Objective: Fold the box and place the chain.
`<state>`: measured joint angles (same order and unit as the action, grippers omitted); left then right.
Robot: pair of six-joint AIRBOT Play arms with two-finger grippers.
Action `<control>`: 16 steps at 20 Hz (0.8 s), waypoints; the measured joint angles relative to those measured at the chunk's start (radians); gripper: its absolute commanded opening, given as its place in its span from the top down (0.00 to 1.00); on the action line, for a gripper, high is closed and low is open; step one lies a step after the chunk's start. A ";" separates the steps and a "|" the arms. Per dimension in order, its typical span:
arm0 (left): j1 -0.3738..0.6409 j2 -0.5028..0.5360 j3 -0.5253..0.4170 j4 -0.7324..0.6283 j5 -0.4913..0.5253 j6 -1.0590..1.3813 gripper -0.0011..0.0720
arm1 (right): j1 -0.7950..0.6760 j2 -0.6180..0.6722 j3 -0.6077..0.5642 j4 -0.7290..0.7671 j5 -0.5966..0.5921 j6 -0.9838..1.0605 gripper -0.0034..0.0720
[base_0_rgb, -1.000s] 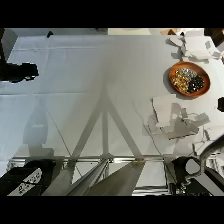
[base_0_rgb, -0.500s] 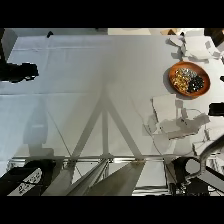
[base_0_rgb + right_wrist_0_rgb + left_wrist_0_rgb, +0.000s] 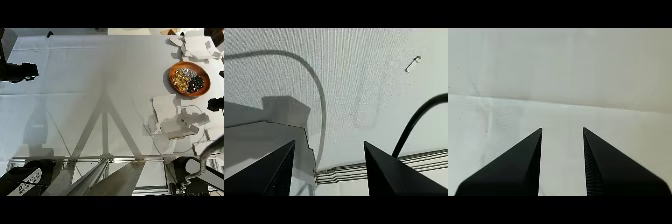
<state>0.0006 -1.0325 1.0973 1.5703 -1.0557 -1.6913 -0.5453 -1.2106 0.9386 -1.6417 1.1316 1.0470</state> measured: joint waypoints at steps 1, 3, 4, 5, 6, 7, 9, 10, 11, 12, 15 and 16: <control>0.000 0.000 0.000 0.000 0.000 0.000 0.61 | 0.000 -0.007 0.000 0.002 0.007 0.000 0.29; 0.000 0.000 0.000 0.000 0.000 0.000 0.61 | -0.002 -0.030 0.000 0.005 0.037 0.003 0.29; 0.000 0.000 0.000 0.000 0.000 0.000 0.61 | -0.002 -0.044 0.000 0.004 0.053 0.008 0.29; 0.000 0.000 0.000 0.000 0.000 0.000 0.61 | -0.003 -0.060 0.000 0.004 0.074 0.012 0.29; 0.000 0.000 0.000 0.000 0.000 0.000 0.61 | -0.003 -0.074 0.000 0.004 0.092 0.016 0.29; 0.000 0.000 0.000 0.000 0.000 0.000 0.61 | -0.003 -0.088 0.000 0.004 0.105 0.019 0.29; 0.000 0.000 0.000 0.000 0.000 0.000 0.61 | -0.003 -0.110 0.000 0.005 0.128 0.023 0.29; 0.000 0.000 0.000 0.000 0.000 0.000 0.61 | -0.003 -0.118 0.000 0.005 0.137 0.026 0.29; 0.000 0.000 0.000 0.000 0.000 0.000 0.61 | -0.003 -0.127 0.000 0.005 0.141 0.026 0.29; 0.000 0.000 0.000 0.000 0.000 0.000 0.61 | -0.003 -0.134 0.000 0.008 0.145 0.026 0.29; 0.000 0.000 0.000 0.000 0.000 0.000 0.61 | -0.003 -0.151 0.000 0.024 0.160 0.028 0.30; 0.000 0.000 0.000 0.000 0.000 0.000 0.61 | -0.003 -0.154 0.000 0.028 0.168 0.029 0.34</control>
<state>0.0006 -1.0325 1.0973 1.5703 -1.0557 -1.6913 -0.5484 -1.3643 0.9390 -1.6138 1.2999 1.0756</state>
